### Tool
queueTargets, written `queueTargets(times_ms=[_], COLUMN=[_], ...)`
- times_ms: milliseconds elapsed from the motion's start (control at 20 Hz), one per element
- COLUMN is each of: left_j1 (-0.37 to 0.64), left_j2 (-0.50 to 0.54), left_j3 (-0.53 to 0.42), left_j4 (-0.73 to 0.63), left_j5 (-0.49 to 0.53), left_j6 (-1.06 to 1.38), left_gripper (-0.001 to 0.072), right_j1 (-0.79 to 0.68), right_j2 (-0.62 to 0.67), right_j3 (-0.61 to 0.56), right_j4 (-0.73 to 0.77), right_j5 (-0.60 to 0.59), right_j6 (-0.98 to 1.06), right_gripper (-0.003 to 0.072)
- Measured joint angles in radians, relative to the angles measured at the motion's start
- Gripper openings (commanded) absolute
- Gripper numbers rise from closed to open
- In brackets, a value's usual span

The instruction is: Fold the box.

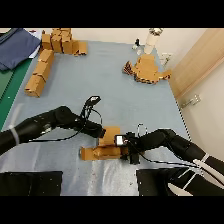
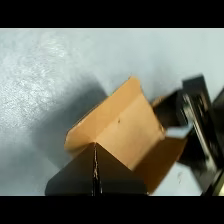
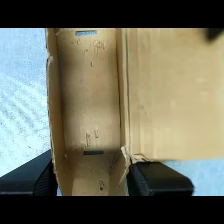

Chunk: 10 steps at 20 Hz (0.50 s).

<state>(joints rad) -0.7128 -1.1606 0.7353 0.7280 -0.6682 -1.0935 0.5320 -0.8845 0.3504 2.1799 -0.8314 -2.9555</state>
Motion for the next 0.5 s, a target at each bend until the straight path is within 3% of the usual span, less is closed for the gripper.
queueTargets(times_ms=[200,250,300,500], left_j1=[-0.037,-0.058,-0.079,-0.143], left_j2=[0.203,0.248,0.282,0.329], left_j3=[-0.035,-0.05,-0.063,-0.109], left_j4=[0.255,0.311,0.35,0.44], left_j5=[-0.145,-0.169,-0.182,-0.163], left_j6=[0.061,0.082,0.105,0.175], left_gripper=[0.0014,0.0213,0.0711,0.0703], right_j1=[0.0,0.0,0.0,0.0], right_j2=[0.0,0.0,0.0,0.0], right_j3=[0.0,0.0,0.0,0.0], right_j4=[0.0,0.0,0.0,0.0], right_j5=[0.0,0.0,0.0,0.0], right_j6=[0.0,0.0,0.0,0.0], right_gripper=[0.0522,0.0522,0.0522,0.0523])
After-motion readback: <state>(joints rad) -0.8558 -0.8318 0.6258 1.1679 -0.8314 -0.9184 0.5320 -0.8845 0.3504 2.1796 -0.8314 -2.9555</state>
